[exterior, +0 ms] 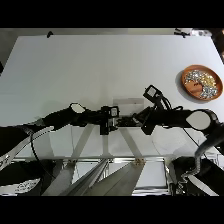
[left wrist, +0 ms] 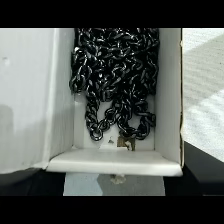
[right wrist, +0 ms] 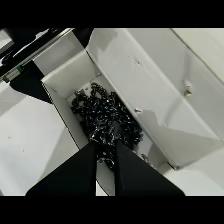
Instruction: Fold the box and place the chain.
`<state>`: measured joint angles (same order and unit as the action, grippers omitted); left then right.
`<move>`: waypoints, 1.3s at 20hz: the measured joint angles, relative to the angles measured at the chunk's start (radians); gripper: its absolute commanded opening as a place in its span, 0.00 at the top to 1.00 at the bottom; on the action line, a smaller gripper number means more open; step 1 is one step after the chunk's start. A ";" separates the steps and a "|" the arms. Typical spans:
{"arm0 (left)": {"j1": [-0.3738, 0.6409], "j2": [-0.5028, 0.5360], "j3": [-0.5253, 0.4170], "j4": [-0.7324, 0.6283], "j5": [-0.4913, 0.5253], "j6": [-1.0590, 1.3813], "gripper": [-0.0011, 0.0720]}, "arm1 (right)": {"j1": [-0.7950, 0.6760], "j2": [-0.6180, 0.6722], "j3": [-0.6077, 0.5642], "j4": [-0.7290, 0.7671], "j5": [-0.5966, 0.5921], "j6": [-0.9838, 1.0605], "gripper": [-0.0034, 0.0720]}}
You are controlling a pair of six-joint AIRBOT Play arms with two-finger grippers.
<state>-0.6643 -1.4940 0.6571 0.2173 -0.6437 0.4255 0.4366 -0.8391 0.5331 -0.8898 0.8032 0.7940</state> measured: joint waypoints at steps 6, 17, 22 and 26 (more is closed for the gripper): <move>0.000 0.000 0.000 0.000 0.000 0.000 0.75 | 0.000 -0.173 0.002 0.055 -0.010 0.076 0.66; 0.000 0.000 0.000 0.000 0.000 0.000 0.75 | -0.111 -0.076 0.208 -0.055 0.347 0.264 0.94; 0.000 0.000 0.000 0.000 0.000 0.000 0.75 | -0.274 -0.086 0.323 -0.241 0.463 0.362 0.95; 0.000 0.000 0.000 0.000 0.000 0.000 0.75 | -0.316 -0.233 0.399 -0.272 0.382 0.375 0.95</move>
